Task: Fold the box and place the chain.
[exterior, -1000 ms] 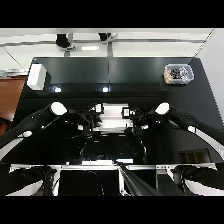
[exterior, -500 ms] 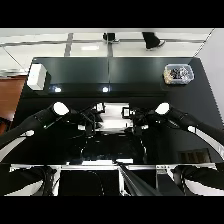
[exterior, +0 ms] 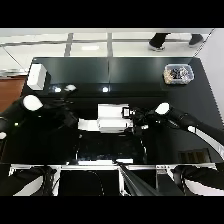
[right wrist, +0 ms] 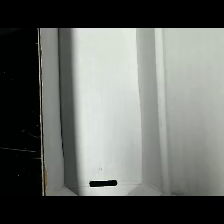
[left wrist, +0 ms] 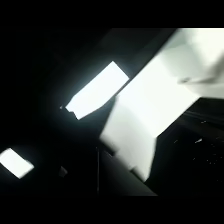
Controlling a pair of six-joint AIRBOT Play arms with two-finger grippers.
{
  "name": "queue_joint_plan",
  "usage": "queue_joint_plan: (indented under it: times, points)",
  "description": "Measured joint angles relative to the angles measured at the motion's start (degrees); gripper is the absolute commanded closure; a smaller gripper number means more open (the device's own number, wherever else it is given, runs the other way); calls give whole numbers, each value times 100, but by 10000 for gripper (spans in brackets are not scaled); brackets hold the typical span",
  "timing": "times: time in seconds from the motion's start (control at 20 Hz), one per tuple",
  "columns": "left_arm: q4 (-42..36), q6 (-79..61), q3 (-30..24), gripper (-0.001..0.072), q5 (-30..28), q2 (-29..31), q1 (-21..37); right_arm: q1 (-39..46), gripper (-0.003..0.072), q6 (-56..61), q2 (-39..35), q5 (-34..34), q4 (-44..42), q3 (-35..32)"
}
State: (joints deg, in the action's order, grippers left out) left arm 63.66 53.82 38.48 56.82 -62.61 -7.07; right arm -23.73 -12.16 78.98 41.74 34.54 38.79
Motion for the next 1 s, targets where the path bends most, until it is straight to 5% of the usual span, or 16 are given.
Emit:
queue_joint_plan:
  times: [0.1,0.3,0.7,0.75,0.85,1.0]
  points:
    - [-107,1104,-280,685,234,-173,723,0,451,0,0,0,0,0]
    - [-1700,1137,-710,686,710,-841,1451,0,451,0,0,0,0,0]
    - [-2922,516,-256,682,608,-1840,369,0,451,0,0,0,0,0]
    - [-2944,343,-122,628,732,-1878,293,0,451,0,0,2,2,0]
    - [-3014,114,146,103,988,-1917,201,0,451,-2,0,2,2,0]
    - [-3042,20,514,63,1298,-1947,131,0,451,-2,0,2,2,0]
